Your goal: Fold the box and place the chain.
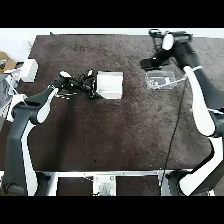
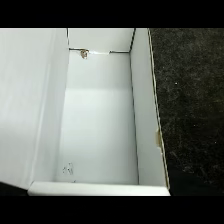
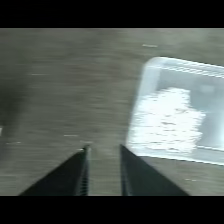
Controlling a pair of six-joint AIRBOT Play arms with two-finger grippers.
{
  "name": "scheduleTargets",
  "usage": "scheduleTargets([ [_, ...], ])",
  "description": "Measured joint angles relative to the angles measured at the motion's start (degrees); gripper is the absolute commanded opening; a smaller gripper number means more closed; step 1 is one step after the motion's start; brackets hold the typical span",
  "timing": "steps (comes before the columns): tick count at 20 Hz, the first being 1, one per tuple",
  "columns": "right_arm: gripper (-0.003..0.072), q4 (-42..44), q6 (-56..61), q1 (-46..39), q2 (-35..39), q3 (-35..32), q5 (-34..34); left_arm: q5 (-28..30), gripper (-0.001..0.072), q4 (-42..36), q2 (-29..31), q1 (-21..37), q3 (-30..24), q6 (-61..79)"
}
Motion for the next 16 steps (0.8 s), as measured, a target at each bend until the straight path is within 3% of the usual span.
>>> scheduleTargets([
  [6, 0.0208, 7.0, -4.6, -8.3, -4.7, -1.0, -0.7, 0.0, 0.0225, 0.0, 0.0, 0.0, 0.0, 0.0],
  [16, 0.0207, 8.6, -5.5, -9.7, -10.6, -1.1, -2.6, 0.1, 0.0224, 0.0, 0.0, 0.0, 0.0, 0.0],
])
